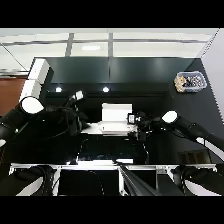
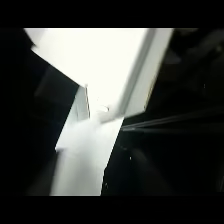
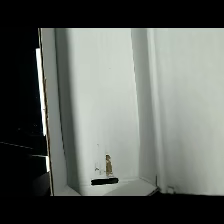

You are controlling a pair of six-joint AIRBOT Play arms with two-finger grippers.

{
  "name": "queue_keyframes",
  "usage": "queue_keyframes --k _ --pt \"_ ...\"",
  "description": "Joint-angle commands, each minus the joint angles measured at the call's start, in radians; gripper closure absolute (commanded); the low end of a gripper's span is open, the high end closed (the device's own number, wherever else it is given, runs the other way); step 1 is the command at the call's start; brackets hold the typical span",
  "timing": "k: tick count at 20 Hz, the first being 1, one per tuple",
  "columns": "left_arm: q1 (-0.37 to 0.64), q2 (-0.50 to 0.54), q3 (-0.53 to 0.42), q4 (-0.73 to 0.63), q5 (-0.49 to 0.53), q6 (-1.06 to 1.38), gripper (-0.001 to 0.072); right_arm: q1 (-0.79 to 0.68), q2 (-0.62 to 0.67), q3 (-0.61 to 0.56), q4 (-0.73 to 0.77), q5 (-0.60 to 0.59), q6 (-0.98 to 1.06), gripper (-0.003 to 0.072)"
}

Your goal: Fold the box and place the chain.

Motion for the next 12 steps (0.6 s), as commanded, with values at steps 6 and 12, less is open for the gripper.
queue_keyframes --k 6,12 --pt "-0.125 -0.1 -0.057 -0.02 0.205 0.444 0.0013 0.0 -0.001 0.0 0.0 0.0 0.0 0.0559" --pt "-0.138 -0.216 -0.04 -0.066 0.213 0.497 0.0093 0.0 -0.001 0.0 0.0 0.0 0.0 0.056"
